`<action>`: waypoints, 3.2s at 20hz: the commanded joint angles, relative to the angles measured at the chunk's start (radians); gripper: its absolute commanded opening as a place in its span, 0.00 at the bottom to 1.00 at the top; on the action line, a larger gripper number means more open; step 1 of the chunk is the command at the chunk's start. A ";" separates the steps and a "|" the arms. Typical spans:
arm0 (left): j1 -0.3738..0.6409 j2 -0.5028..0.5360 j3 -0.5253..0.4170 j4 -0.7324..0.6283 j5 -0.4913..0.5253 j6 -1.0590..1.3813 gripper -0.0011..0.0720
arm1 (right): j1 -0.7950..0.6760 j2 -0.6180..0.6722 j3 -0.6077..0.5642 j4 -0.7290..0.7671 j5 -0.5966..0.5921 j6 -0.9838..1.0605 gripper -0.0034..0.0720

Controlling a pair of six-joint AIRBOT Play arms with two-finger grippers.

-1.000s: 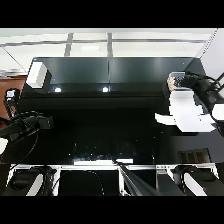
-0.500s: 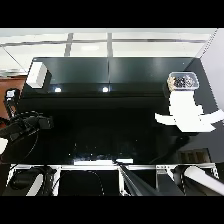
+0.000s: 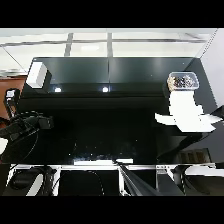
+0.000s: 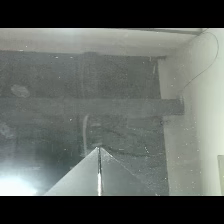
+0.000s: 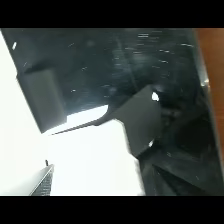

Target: Fold the box and place the chain.

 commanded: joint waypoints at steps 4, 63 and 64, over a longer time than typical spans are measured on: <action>0.000 0.001 0.000 0.000 0.000 0.000 0.05 | 0.098 -0.020 0.092 -0.070 0.103 -0.008 0.06; -0.219 -1.360 0.729 -0.650 -0.660 0.730 0.54 | 1.262 0.533 -0.777 0.758 -0.762 0.076 0.06; -0.219 -1.360 0.737 -0.650 -0.643 0.731 0.54 | 1.262 0.533 -0.777 0.758 -0.762 0.076 0.06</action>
